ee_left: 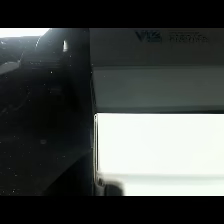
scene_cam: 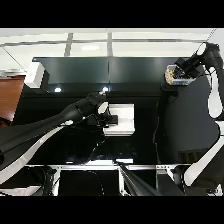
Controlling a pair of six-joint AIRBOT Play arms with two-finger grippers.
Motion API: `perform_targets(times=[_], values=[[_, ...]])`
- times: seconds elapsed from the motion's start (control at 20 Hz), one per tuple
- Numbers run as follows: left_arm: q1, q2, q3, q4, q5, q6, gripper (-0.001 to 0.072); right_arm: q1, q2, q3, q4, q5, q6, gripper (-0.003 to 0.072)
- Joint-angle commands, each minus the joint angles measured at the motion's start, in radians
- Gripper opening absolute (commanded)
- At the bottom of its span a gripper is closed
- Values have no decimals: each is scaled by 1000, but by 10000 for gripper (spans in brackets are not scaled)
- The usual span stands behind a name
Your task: Fold the box and place the chain.
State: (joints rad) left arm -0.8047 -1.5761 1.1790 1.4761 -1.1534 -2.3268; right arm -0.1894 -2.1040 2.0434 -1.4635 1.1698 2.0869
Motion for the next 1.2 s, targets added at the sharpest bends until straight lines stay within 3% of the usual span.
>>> perform_targets(times=[0.0, 0.05, 0.1, 0.25, 0.45, 0.75, 1.15], values=[[0, 0, 0, 0, -1, 0, 24, -10, -24, 7, 27, -26, -6, 449], [1, 0, 0, 0, -2, 0, 24, -10, -26, 7, 27, -33, -6, 431], [1, 0, 0, 0, -2, 0, 24, -10, -27, 7, 27, -34, -16, 290], [1, 0, 0, 0, -2, 0, 24, -13, -19, 8, 57, -16, -98, 11], [1, 0, 0, 0, -2, 0, 24, -16, 76, 10, 76, -24, -229, 11], [1, 0, 0, 0, -2, 0, 24, -16, 328, 10, 76, -30, -436, 9], [1, 0, 0, 0, -3, 0, 24, -17, 604, 10, 157, -35, -558, 6]])
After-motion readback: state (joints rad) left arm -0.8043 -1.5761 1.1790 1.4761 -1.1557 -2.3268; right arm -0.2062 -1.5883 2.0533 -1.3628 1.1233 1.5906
